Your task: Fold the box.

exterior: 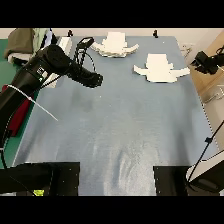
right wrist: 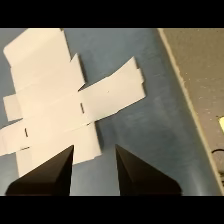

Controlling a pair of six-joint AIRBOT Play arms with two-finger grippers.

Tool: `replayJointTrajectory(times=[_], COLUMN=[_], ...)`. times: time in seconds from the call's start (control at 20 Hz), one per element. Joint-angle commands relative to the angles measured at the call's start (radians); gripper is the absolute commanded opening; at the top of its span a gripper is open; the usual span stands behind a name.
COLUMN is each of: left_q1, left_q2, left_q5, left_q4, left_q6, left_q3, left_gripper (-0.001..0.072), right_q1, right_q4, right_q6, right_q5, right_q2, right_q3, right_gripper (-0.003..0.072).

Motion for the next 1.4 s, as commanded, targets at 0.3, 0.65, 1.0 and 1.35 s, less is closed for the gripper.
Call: replayJointTrajectory(times=[0.3,0.65,1.0,1.35], left_q1=[0.0,0.0,0.0,0.002], left_q2=[-0.001,-0.001,-0.001,-0.001], left_q5=[0.045,0.046,0.04,0.012], left_q4=[-0.011,-0.011,-0.011,-0.011], left_q6=[-0.027,-0.027,-0.027,-0.045], left_q3=[0.001,0.001,0.001,0.001], left_gripper=[0.0018,0.0018,0.0018,0.0615], right_q1=[-0.061,-0.058,-0.06,-0.04], right_q4=[0.106,0.202,0.382,0.459], right_q6=[-0.116,-0.182,-0.245,-0.278], right_q5=[-0.063,-0.092,0.021,0.287], right_q2=[-0.286,-0.297,-0.295,-0.195], right_q3=[0.195,0.195,0.195,0.166], right_gripper=[0.0411,0.0377,0.001,0.0003])
